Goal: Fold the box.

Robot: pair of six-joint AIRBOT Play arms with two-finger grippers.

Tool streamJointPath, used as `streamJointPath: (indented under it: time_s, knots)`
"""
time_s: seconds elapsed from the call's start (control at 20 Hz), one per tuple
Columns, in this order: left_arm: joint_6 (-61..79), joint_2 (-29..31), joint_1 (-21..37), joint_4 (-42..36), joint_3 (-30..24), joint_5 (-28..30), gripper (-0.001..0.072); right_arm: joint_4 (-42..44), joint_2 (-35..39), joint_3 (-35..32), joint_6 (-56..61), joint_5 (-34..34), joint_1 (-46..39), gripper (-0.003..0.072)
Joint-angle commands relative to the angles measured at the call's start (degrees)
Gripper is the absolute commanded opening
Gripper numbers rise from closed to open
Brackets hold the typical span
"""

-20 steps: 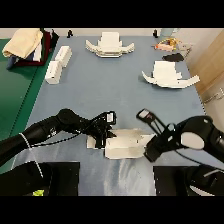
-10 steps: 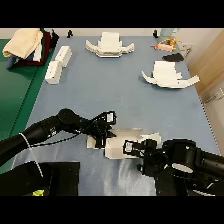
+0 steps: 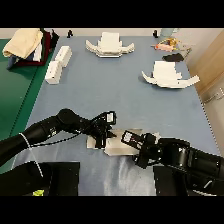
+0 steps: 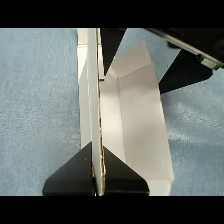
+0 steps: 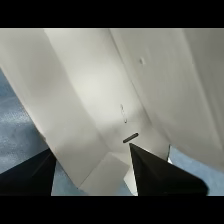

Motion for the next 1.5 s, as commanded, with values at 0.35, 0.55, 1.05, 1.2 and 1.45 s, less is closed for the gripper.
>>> streamJointPath:
  time_s: [0.35, 0.55, 1.05, 1.2, 1.45]
  knots:
    - [0.02, 0.07, -0.04, 0.00, 0.02, 0.00, 0.0013, -8.96, 7.43, 0.37, 10.23, 4.35, -0.26, 0.0656]
    - [0.02, 0.07, -0.04, 0.00, 0.02, 0.00, 0.0013, -11.15, 7.39, 0.37, 12.07, 3.65, -0.31, 0.0661]
    - [0.02, 0.07, -0.04, 0.00, 0.02, 0.00, 0.0013, 7.89, 7.39, 0.02, -22.05, 1.07, -11.65, 0.0669]
    - [0.02, 0.07, -0.04, 0.00, 0.02, 0.00, 0.0013, 24.28, 6.64, 0.04, -46.77, -0.35, -22.47, 0.0720]
    - [0.02, 0.07, -0.04, 0.00, 0.02, 0.00, 0.0013, 44.78, -3.17, 0.24, -71.69, 0.17, -34.97, 0.0720]
